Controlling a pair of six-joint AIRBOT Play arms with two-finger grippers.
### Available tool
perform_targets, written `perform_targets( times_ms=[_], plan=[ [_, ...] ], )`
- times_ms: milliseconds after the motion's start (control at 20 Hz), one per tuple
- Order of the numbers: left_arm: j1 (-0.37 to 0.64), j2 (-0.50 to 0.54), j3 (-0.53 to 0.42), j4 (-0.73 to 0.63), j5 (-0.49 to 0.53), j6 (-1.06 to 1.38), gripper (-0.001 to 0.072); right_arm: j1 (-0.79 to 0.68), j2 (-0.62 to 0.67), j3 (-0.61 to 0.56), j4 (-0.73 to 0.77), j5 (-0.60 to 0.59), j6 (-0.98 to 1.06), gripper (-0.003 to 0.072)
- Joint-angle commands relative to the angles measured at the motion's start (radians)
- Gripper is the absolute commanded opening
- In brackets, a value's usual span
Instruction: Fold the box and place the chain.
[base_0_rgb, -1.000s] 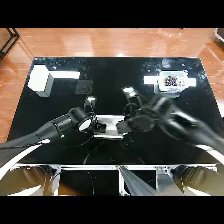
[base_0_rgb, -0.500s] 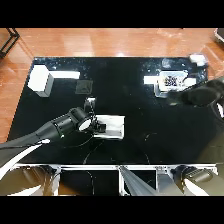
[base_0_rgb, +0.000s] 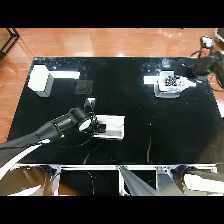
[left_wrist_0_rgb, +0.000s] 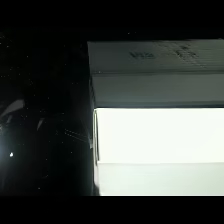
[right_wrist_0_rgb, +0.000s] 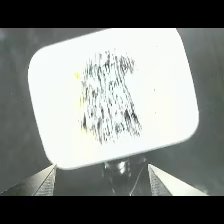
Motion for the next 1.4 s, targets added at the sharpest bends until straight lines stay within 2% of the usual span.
perform_targets(
  times_ms=[0, 50, 200, 450, 500, 550, 700, 750, 800, 850, 1100, 1350],
  plan=[
    [0.001, 0.001, 0.001, -0.002, -0.003, -0.001, 0.0024, -0.014, -0.233, 0.176, 0.019, -0.038, -0.006, 0.0665],
    [0.001, 0.001, 0.001, -0.002, -0.004, -0.001, 0.0023, -0.014, -0.276, 0.201, 0.019, -0.051, -0.006, 0.0594],
    [0.001, 0.001, 0.001, -0.001, -0.001, 0.0, 0.0024, -0.014, -0.339, 0.215, 0.021, -0.051, -0.006, 0.0594],
    [0.001, 0.001, 0.001, -0.003, 0.0, -0.001, 0.0024, -0.014, -0.367, 0.215, 0.019, -0.04, -0.005, 0.0592],
    [0.001, 0.001, 0.001, -0.003, 0.0, -0.001, 0.0024, -0.014, -0.37, 0.215, 0.019, -0.04, -0.006, 0.0506],
    [0.001, 0.001, 0.001, -0.003, 0.001, -0.001, 0.0024, -0.014, -0.372, 0.215, 0.018, -0.04, -0.006, 0.0467],
    [0.001, 0.001, 0.001, -0.003, 0.0, -0.001, 0.0023, -0.014, -0.381, 0.215, 0.019, -0.041, -0.006, 0.0466],
    [0.001, 0.001, 0.001, -0.003, 0.0, -0.001, 0.0024, -0.014, -0.383, 0.215, 0.019, -0.04, -0.006, 0.0424],
    [0.001, 0.001, 0.001, -0.003, -0.001, -0.001, 0.0023, -0.014, -0.381, 0.218, 0.019, -0.043, -0.02, 0.0151],
    [0.001, 0.001, 0.001, -0.003, -0.003, -0.001, 0.0024, -0.014, -0.381, 0.229, 0.019, -0.057, -0.043, 0.0057],
    [0.001, 0.001, 0.001, -0.003, -0.003, -0.001, 0.0024, -0.014, -0.326, 0.316, 0.0, -0.138, -0.133, 0.0018],
    [0.001, 0.001, 0.001, -0.003, -0.003, -0.001, 0.0024, -0.014, -0.149, 0.329, 0.013, -0.204, -0.244, 0.0017]
  ],
)
